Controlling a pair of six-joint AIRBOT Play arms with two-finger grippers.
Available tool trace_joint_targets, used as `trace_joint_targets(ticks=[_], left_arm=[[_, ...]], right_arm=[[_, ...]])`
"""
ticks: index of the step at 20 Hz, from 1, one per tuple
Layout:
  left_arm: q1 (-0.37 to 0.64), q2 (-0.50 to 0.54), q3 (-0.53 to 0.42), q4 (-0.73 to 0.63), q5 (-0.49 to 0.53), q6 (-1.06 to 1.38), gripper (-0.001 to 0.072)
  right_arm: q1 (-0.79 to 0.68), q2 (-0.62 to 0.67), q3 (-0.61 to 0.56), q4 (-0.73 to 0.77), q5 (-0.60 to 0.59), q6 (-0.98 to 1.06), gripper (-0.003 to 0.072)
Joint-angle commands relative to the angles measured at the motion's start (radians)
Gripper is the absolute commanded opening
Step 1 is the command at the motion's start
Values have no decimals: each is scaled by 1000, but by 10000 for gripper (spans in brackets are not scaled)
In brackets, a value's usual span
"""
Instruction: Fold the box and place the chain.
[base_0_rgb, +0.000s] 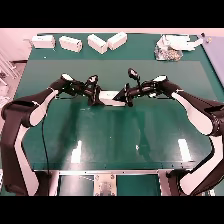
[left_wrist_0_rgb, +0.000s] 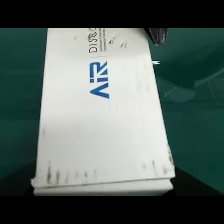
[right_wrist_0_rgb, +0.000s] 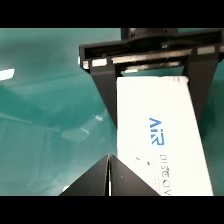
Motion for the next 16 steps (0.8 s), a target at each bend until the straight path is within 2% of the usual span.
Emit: trace_joint_targets(ticks=[1,7,12,14,16], left_arm=[[1,1,1,0,0,-1,347],[1,1,1,0,0,-1,347],[1,1,1,0,0,-1,346],[1,1,1,0,0,-1,347],[1,1,1,0,0,-1,346]], right_arm=[[20,-6,13,-117,-4,80,13],[30,-6,21,-157,-70,136,13],[41,-6,29,-180,-71,179,14],[44,-4,48,-161,-34,154,13],[38,23,68,-73,29,139,13]])
